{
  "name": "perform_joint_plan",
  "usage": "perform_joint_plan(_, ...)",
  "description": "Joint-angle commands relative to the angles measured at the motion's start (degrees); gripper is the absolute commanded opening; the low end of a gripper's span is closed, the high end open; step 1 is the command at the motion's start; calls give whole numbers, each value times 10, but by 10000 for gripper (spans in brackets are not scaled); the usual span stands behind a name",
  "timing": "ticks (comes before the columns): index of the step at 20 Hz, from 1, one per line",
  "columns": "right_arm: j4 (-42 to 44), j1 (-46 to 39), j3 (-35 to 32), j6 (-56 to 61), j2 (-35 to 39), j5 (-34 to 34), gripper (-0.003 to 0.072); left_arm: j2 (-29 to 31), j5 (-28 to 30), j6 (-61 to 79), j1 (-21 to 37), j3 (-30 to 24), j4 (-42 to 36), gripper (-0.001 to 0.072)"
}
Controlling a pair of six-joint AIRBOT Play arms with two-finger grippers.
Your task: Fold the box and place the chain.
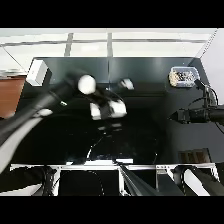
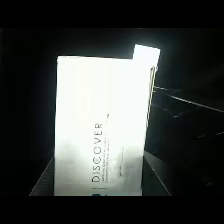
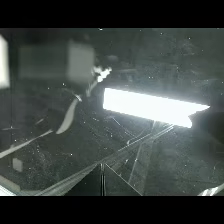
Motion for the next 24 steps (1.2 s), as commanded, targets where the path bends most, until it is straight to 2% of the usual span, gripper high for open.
perform_joint_plan(1,0,0,0,0,0,0,20,53,-49,-167,159,3,85,292)
perform_joint_plan(6,0,0,0,5,0,1,20,31,3,-308,444,-4,81,292)
perform_joint_plan(8,0,0,0,5,0,-1,20,10,4,-302,522,-4,40,292)
perform_joint_plan(10,0,0,0,5,0,-5,20,-4,20,-240,566,-4,10,292)
perform_joint_plan(13,0,0,0,5,0,-10,20,-28,64,-137,586,-4,5,291)
perform_joint_plan(19,5,0,0,5,0,-19,20,-110,131,-90,587,2,1,290)
perform_joint_plan(24,7,0,0,20,0,-36,20,-166,153,-103,576,57,-23,302)
